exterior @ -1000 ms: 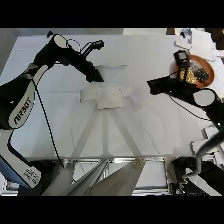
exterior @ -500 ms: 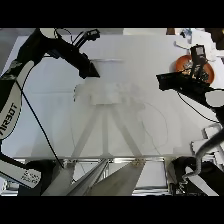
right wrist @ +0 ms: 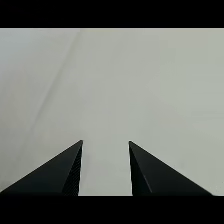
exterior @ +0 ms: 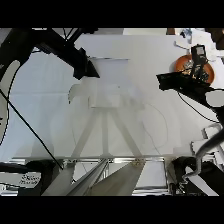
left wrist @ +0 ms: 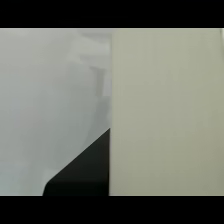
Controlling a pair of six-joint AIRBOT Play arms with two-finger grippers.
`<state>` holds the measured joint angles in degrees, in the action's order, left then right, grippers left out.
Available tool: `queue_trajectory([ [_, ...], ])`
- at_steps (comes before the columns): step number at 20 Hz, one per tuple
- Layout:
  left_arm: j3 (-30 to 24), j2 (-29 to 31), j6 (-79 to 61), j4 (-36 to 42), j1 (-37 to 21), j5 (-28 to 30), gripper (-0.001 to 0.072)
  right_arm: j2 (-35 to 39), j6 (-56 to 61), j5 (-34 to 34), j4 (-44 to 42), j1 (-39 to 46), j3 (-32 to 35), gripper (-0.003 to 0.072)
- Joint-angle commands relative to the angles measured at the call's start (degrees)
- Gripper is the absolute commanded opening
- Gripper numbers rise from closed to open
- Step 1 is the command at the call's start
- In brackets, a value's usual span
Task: Fold the box and place the chain.
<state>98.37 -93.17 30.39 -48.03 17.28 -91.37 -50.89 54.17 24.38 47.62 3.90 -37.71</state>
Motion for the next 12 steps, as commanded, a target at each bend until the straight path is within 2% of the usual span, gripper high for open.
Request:
queue_trajectory([
  [1,-4.6,0.5,-6.1,0.5,1.4,0.8,0.0002,0.0,0.0,0.0,0.0,0.0,0.0,0.0296],
  [5,-15.1,0.5,-13.1,7.5,-1.9,9.9,0.0002,0.0,0.0,0.0,0.0,0.0,0.0,0.0296],
  [8,-22.0,0.4,-21.7,7.5,-3.8,18.4,0.0002,0.0,0.0,0.0,0.0,0.0,0.0,0.0296],
  [12,-28.8,-0.7,-36.1,11.5,-4.1,22.7,0.0004,0.0,0.0,0.0,0.0,0.0,0.0,0.0296],
])
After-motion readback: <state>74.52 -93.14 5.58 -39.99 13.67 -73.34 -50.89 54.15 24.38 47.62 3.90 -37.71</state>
